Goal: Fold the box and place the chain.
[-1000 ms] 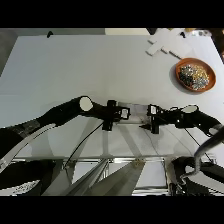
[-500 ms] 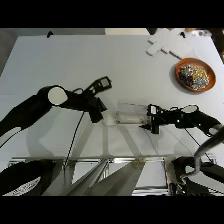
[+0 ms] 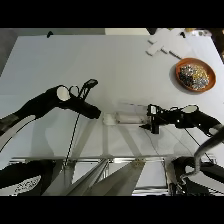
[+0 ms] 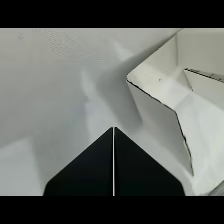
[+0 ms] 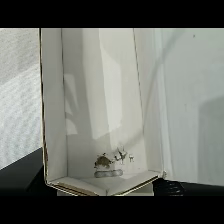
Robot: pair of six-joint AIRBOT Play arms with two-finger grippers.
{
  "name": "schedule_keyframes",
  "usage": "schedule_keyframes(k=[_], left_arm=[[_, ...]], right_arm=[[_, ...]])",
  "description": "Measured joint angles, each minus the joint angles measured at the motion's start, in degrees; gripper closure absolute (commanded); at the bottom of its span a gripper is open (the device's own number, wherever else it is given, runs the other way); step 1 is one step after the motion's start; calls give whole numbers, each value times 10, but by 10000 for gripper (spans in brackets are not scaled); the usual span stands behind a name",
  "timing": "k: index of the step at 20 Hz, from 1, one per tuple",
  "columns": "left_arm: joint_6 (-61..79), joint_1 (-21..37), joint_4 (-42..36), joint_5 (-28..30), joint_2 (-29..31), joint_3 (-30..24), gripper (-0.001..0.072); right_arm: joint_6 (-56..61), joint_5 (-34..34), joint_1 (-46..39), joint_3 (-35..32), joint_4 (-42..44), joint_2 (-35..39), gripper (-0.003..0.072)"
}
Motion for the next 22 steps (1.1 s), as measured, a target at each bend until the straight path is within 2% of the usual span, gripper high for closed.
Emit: schedule_keyframes(k=[7, 13, 18, 22], left_arm=[[32, -27, -102, 4, -53, -1, 701], [75, -32, -141, 7, -39, -1, 705], [66, -27, -113, 10, -19, -1, 706], [1, -21, -40, 10, -12, -1, 706]], right_arm=[[0, 0, 0, 0, 0, 0, 371], [0, 0, 0, 0, 0, 0, 371], [0, 0, 0, 0, 0, 0, 371], [0, 0, 0, 0, 0, 0, 371]])
